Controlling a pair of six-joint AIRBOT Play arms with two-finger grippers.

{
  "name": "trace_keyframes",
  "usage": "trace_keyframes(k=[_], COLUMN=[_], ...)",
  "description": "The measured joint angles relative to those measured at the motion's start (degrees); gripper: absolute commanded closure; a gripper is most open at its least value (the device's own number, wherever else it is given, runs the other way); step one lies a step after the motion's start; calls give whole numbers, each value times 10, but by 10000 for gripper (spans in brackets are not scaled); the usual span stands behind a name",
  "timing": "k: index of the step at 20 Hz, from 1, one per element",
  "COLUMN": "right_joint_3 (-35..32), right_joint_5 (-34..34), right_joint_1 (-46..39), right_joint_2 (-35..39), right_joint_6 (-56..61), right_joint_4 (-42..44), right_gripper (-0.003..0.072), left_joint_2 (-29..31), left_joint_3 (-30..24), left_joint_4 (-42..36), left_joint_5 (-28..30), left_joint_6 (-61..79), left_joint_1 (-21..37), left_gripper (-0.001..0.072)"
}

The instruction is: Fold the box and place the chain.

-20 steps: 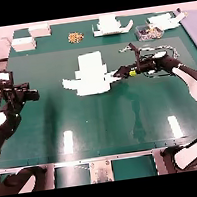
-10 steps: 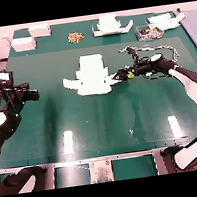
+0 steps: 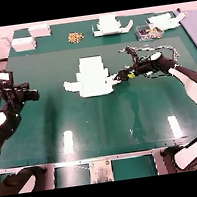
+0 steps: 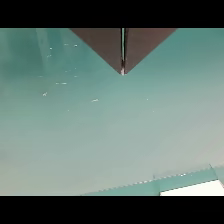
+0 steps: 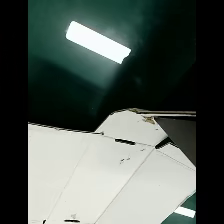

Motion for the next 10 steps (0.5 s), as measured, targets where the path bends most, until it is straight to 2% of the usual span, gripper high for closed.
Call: trace_keyframes(k=[5,6,7,8,10], right_joint_3=[2,2,2,2,2], right_joint_5=[0,0,0,0,0], right_joint_1=[3,3,4,5,6], right_joint_2=[0,0,0,0,0], right_joint_6=[3,5,6,7,9], right_joint_4=[-2,-2,-3,-3,-3], right_gripper=[684,684,684,683,683], left_joint_2=[0,0,0,0,0], left_joint_3=[0,0,0,0,0], left_joint_4=[0,0,1,1,2], left_joint_5=[-18,-24,-30,-36,-51], left_joint_6=[0,0,1,2,10], left_joint_1=[0,0,0,0,0], left_gripper=[688,491,91,10,10])
